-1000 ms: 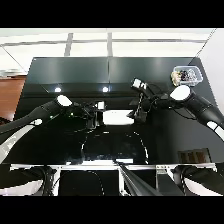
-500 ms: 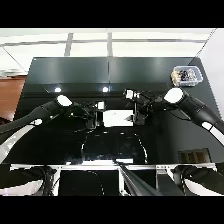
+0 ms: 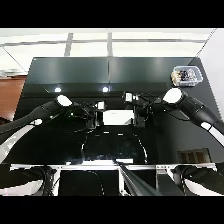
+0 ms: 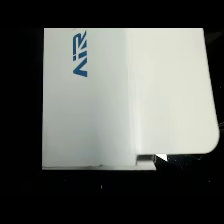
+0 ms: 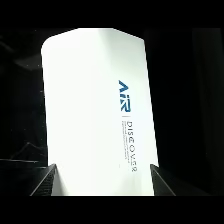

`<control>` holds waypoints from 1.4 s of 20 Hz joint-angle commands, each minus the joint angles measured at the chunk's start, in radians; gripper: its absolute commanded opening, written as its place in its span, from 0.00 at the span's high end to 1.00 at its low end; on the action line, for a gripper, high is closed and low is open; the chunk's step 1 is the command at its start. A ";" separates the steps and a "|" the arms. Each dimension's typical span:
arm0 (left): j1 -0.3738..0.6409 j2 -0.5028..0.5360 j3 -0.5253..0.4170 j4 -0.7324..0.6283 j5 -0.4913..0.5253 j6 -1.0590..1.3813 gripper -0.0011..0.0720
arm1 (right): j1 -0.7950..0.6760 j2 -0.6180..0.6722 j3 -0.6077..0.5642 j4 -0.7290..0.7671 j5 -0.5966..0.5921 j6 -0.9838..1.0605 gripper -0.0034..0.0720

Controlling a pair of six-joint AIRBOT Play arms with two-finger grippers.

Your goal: Fold the box and place the chain.

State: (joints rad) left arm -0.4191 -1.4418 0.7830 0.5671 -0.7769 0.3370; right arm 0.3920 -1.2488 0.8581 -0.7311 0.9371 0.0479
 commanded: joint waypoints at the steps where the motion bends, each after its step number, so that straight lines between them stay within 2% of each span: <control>1: -0.001 -0.001 0.000 0.000 0.000 0.000 0.45 | 0.001 -0.003 0.000 -0.010 -0.024 0.000 0.05; 3: -0.001 -0.001 0.000 0.000 0.000 0.000 0.45 | 0.001 -0.003 0.000 -0.011 -0.027 0.000 0.05; 4: -0.001 -0.001 0.000 0.000 0.000 0.000 0.45 | 0.001 -0.003 0.001 -0.011 -0.029 0.000 0.10; 5: -0.001 -0.001 0.000 0.000 0.000 0.000 0.45 | 0.001 -0.003 0.001 -0.010 -0.028 0.000 0.31; 6: -0.001 -0.001 0.000 0.000 0.000 0.000 0.45 | 0.001 -0.003 0.001 -0.011 -0.028 0.001 0.32; 7: -0.001 -0.001 0.000 0.000 0.000 0.000 0.45 | 0.001 -0.002 0.001 -0.011 -0.028 0.008 0.38; 8: -0.001 -0.001 0.000 0.000 0.000 0.000 0.45 | 0.001 -0.002 0.002 -0.011 -0.028 0.028 0.58; 9: -0.001 -0.001 0.000 0.000 0.000 0.000 0.45 | 0.001 -0.002 0.005 -0.011 -0.027 0.037 0.63; 19: -0.001 -0.001 0.000 0.000 0.000 0.000 0.45 | 0.001 -0.003 0.026 -0.031 -0.028 0.072 0.64; 20: -0.001 -0.001 0.000 0.000 0.000 0.000 0.45 | 0.001 -0.005 0.026 -0.034 -0.026 0.072 0.67; 21: -0.001 -0.001 0.000 0.000 0.000 0.000 0.45 | 0.001 -0.006 0.026 -0.034 -0.025 0.072 0.79; 28: -0.001 -0.001 0.000 0.000 0.000 0.000 0.45 | 0.001 -0.012 0.026 -0.034 0.011 0.072 0.79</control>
State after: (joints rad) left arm -0.4191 -1.4418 0.7830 0.5671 -0.7769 0.3370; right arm 0.3920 -1.2591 0.8848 -0.7616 0.9215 0.1192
